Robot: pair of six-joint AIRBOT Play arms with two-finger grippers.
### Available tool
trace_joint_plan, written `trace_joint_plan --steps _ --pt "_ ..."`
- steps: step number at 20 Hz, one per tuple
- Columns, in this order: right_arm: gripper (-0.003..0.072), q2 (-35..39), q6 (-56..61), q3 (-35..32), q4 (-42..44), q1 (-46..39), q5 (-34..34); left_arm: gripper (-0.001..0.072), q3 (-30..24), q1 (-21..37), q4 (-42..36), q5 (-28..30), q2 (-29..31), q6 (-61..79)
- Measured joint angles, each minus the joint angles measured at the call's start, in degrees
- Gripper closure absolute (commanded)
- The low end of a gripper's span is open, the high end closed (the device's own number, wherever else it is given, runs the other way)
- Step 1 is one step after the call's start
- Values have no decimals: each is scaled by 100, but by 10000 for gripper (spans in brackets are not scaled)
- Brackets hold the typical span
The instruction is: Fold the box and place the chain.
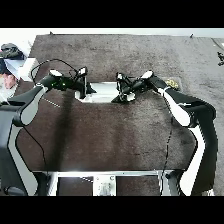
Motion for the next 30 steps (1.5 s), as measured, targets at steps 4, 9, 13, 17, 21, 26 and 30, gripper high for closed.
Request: trace_joint_plan --steps 4,9,13,17,21,26,30 --pt "103 -61 -22 24 2 -2 4 692 0 0 0 0 0 0" --pt "199 -85 -37 31 -33 -4 2 692 0 -2 0 -2 0 0" --pt "313 -90 -37 31 -79 -7 0 692 0 -2 2 -2 0 0" --pt "312 -90 -37 31 -101 -7 -11 692 0 -2 0 -2 0 0" --pt "312 -90 -37 31 -118 -4 -17 692 0 -2 0 0 0 0" --pt "312 -90 -37 31 -118 -7 -22 692 0 -2 0 4 0 -2" --pt "312 -90 -37 31 -118 -7 -24 692 0 -2 0 4 0 0"
